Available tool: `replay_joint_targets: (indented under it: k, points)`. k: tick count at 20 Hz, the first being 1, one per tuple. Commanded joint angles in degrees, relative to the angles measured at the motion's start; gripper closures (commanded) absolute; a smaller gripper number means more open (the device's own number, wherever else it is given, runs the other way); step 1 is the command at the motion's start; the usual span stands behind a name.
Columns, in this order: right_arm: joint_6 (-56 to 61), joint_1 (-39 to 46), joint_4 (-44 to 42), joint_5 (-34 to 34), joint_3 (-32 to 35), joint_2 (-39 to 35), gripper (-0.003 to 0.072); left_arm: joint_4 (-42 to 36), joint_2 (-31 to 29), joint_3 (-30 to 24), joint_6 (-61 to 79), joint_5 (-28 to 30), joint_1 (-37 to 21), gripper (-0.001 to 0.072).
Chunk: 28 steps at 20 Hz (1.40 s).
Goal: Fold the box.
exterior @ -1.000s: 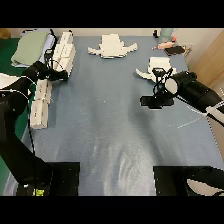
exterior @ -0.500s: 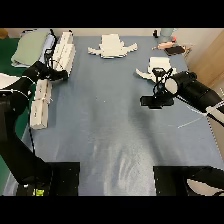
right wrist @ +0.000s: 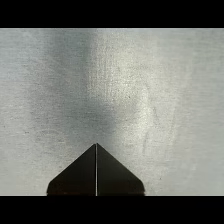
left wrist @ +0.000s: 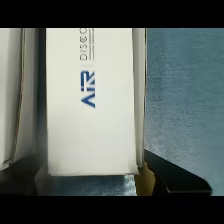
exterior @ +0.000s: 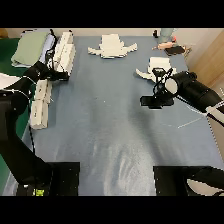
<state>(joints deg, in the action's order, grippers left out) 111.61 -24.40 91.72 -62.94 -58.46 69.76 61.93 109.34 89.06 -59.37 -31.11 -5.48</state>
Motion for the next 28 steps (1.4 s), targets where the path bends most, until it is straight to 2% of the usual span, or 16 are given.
replay_joint_targets:
  k: [1,4,13,14,15,16,20,23,25,28]
  points:
    - [0.00,0.02,-0.02,-0.02,-0.04,0.04,0.0684,0.11,-1.11,-0.04,-0.26,-3.85,-0.50,-0.0011]
    - [0.00,0.02,-0.02,-0.02,-0.04,0.04,0.0684,0.48,-3.17,0.85,-0.31,-9.60,-2.01,-0.0011]
    - [0.02,0.02,-0.02,-0.02,-0.04,0.04,0.0684,-3.04,-11.08,4.31,-0.72,-18.40,-2.71,-0.0010]
    - [0.00,0.02,-0.02,-0.02,-0.04,0.04,0.0684,-3.23,-12.02,5.20,-2.25,-20.11,-2.73,0.0191]
    - [0.00,0.02,-0.02,0.00,-0.04,0.04,0.0684,-3.21,-13.09,6.12,-3.52,-22.18,-2.75,0.0530]
    - [0.00,0.02,-0.02,0.00,-0.04,0.04,0.0684,-3.37,-14.14,6.91,-3.61,-23.85,-2.73,0.0694]
    - [0.00,0.02,-0.02,-0.02,-0.04,0.04,0.0684,-6.58,-19.34,8.37,-3.43,-28.70,-2.40,0.0695]
    - [0.00,0.02,-0.02,0.00,-0.04,0.04,0.0684,-6.12,-24.00,6.84,-1.64,-35.28,0.26,0.0699]
    - [0.00,0.02,-0.02,0.00,-0.04,0.04,0.0684,-4.44,-28.52,1.16,-1.29,-35.06,3.91,0.0700]
    - [0.00,0.02,-0.02,-0.02,-0.04,0.04,0.0684,-3.17,-37.46,-12.85,-1.55,-26.60,10.84,0.0700]
